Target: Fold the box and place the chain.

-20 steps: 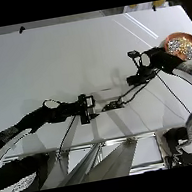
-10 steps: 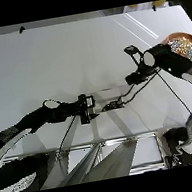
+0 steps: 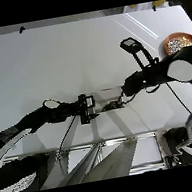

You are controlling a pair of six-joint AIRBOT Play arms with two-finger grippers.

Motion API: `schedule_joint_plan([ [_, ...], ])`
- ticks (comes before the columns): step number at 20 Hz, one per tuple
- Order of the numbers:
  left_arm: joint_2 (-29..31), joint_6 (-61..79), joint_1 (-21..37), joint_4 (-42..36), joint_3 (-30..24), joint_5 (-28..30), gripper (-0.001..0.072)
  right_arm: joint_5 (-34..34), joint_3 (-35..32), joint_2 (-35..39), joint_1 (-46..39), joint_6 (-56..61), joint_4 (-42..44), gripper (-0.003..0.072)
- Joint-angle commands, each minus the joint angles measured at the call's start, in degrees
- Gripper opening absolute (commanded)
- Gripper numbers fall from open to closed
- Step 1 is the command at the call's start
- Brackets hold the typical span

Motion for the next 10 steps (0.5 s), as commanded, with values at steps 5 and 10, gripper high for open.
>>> schedule_joint_plan([
  [5,0.02,0.00,-0.02,0.02,0.00,0.00,0.0210,-8.83,-0.02,4.17,9.03,0.00,8.63,0.0018],
  [10,0.02,0.00,-0.02,0.04,0.00,0.00,0.0210,-12.26,-1.86,1.27,11.34,0.04,7.85,0.0018],
])
